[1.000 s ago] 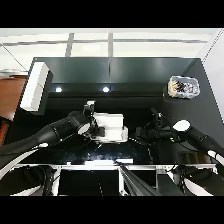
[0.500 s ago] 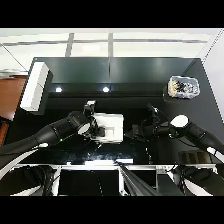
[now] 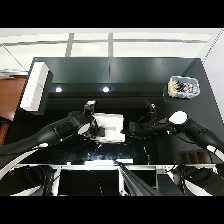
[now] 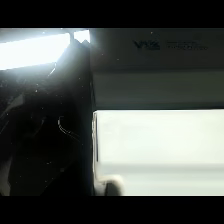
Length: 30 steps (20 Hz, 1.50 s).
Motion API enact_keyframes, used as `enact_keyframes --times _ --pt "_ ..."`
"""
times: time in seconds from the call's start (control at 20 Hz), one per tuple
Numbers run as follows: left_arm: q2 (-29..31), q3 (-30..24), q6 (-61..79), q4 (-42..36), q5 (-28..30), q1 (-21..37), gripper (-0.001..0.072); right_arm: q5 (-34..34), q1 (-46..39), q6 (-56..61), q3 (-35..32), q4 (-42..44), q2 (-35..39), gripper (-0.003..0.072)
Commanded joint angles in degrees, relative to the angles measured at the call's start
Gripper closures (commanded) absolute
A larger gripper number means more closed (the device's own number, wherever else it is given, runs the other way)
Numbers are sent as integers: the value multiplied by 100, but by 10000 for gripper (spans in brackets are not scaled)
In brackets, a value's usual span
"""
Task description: Fold the box and place the chain.
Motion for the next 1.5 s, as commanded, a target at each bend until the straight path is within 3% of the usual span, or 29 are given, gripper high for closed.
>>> enact_keyframes --times 0.0,0.05,0.1,0.35,0.85,1.1,1.45 --pt "0 0 2 4 9 2 679 -50 293 597 186 -601 0 106" --pt "0 0 17 2 9 2 679 -105 444 776 269 -739 -4 110" --pt "0 0 28 2 7 2 679 -149 603 940 367 -883 -9 204" --pt "0 0 48 2 11 2 679 -509 1121 2011 723 -1792 -15 204" --pt "0 0 175 22 20 13 678 -822 1624 3320 754 -2837 -90 204" --pt "0 0 175 20 52 13 678 -678 1834 3469 1209 -2953 -527 203" --pt "0 0 175 2 50 13 678 -37 2146 4330 1985 -4039 -866 203"
